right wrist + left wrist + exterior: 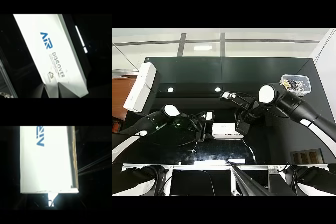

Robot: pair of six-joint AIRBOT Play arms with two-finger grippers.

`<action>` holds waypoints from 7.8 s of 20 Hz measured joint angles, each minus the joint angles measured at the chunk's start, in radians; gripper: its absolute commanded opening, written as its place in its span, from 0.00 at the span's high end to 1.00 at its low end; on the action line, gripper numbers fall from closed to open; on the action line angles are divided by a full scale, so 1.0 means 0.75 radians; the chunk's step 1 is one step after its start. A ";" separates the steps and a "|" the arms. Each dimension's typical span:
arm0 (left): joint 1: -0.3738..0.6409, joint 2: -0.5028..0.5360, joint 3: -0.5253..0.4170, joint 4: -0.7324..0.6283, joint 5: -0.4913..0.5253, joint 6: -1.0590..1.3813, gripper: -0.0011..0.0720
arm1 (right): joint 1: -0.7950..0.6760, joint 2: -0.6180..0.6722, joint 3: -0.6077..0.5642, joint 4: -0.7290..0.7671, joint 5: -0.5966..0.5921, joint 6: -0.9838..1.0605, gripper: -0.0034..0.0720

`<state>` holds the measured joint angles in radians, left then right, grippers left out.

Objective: Fold the box and place the chain.

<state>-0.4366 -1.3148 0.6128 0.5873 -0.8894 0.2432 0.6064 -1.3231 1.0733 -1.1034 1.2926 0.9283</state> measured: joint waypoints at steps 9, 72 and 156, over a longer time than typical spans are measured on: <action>0.000 0.000 0.000 0.001 -0.001 0.000 0.32 | 0.008 -0.001 0.000 -0.002 0.002 0.018 0.70; 0.000 0.112 -0.001 0.060 -0.014 -0.101 0.00 | -0.409 0.352 -0.345 0.560 -0.240 0.513 0.92; 1.880 0.215 0.072 0.515 -0.020 -0.556 0.50 | -0.656 0.530 -0.343 0.198 -0.208 0.674 0.92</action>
<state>0.9737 -1.1538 0.6670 0.9733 -0.9047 -0.1741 0.1146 -0.9257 0.8162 -0.9546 1.1366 1.4338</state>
